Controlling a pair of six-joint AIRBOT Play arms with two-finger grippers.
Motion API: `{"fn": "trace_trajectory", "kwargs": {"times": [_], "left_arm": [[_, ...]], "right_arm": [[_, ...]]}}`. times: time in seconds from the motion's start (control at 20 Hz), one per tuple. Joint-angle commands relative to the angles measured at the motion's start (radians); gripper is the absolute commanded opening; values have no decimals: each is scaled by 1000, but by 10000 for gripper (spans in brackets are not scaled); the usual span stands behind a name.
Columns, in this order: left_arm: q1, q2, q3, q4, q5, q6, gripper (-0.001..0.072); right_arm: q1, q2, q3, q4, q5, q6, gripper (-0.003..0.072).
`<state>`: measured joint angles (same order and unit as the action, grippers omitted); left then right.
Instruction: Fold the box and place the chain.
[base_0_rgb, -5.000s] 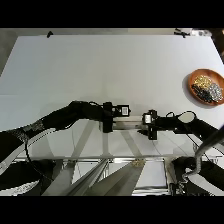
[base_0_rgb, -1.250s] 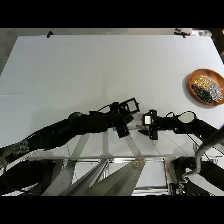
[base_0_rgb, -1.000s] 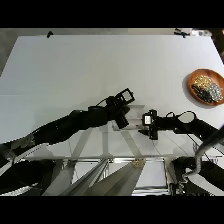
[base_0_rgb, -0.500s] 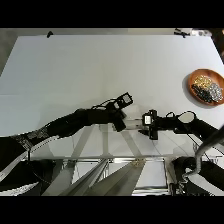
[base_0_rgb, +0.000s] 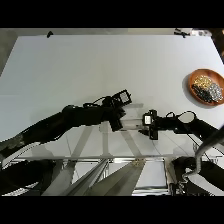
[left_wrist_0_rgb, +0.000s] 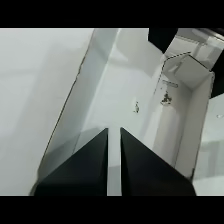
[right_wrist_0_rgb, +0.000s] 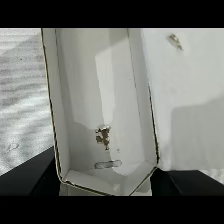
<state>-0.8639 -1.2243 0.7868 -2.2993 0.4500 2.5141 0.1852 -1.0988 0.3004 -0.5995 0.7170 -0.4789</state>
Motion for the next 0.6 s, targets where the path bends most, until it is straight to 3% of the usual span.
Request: {"fn": "trace_trajectory", "kwargs": {"times": [0.0, 0.2, 0.25, 0.35, 0.5, 0.55], "left_arm": [[40, 106, 1, 131, 162, -2, 94], [85, 123, 0, 229, 451, -2, 98], [86, 111, 0, 229, 492, -2, 142], [83, 83, 0, 229, 511, -2, 230], [85, 30, -2, 239, 495, 0, 242], [85, 11, -2, 248, 484, 0, 299]], "right_arm": [[0, 0, 0, 1, 0, 0, 415], [0, 0, 0, 1, 0, 0, 415], [0, 0, 0, 1, 0, 0, 415], [0, 0, 0, 1, 0, 0, 415], [0, 0, 0, 1, 0, 0, 415], [0, 0, 0, 1, 0, 0, 415]]}}
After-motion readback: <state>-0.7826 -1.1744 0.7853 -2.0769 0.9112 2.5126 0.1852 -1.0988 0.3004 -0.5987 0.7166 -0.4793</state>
